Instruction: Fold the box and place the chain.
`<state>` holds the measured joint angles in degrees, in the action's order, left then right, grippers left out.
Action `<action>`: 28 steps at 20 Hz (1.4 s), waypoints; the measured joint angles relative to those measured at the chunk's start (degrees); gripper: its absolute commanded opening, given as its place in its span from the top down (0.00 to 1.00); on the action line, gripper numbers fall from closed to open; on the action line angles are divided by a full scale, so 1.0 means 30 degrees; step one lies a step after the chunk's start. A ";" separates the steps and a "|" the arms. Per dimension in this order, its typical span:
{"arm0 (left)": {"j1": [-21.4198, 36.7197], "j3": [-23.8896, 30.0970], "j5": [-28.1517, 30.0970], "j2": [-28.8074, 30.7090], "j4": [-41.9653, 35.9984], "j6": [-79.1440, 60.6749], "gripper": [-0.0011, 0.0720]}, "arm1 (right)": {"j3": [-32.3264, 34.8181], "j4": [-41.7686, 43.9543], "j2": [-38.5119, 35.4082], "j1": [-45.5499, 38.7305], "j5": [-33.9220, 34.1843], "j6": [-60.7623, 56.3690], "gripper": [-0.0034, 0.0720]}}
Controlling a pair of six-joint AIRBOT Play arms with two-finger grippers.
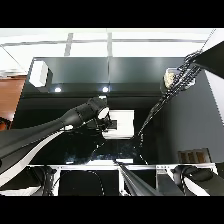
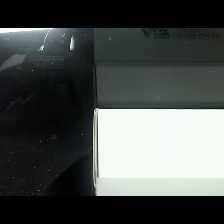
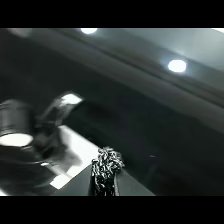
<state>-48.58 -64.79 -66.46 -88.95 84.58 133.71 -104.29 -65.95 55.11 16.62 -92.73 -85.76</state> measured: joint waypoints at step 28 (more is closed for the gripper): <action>0.0000 0.0000 -0.0007 0.0000 0.0080 0.0000 0.95 | 2.0946 0.9952 0.0044 0.0984 1.2597 0.2841 0.93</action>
<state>-48.58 -64.79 -66.48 -88.95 84.82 133.71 -41.45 -36.10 55.24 19.57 -54.94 -77.23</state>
